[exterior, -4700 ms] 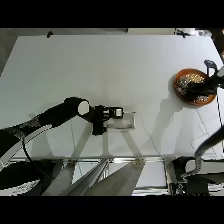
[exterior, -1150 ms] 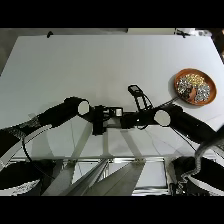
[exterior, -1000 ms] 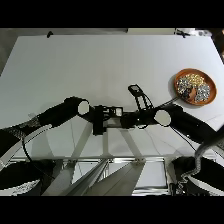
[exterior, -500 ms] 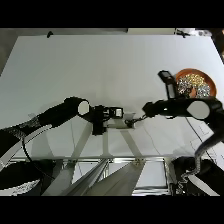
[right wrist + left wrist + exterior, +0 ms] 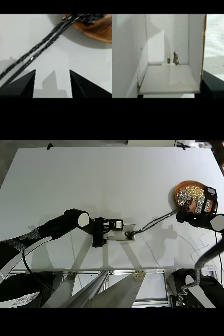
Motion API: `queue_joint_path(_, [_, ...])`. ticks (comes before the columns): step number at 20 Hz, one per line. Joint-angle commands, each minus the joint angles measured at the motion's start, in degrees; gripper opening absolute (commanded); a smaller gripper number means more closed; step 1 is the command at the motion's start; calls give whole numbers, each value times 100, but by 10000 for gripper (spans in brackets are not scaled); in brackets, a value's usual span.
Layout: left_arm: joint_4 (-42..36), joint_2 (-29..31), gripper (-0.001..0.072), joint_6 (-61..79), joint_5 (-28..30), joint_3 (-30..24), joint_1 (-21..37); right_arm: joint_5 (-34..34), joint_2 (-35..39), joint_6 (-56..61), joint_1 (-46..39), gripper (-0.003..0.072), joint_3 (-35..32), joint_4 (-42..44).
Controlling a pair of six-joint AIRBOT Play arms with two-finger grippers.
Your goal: Fold the box and place the chain.
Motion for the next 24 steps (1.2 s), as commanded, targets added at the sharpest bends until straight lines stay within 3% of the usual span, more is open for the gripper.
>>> queue_joint_path(1, [0,4,210,0,2,-2,0,-1060,-533,136,-256,488,-138,42])
queue_joint_path(5, [0,4,210,0,2,-2,0,-1937,-1478,129,-256,488,-133,546])
queue_joint_path(8, [0,4,210,0,2,-2,0,-2450,-1755,66,-256,486,-133,557])
queue_joint_path(16, [2,4,210,0,2,-2,0,-2813,-2155,66,-221,461,-129,787])
queue_joint_path(20, [0,4,210,0,2,-2,0,-2776,-2151,68,24,93,-129,785])
queue_joint_path(21, [0,4,210,0,0,-2,0,-2732,-2151,68,90,43,-129,785])
queue_joint_path(24, [7,7,210,0,-17,-2,0,-2522,-2063,66,223,19,-129,782])
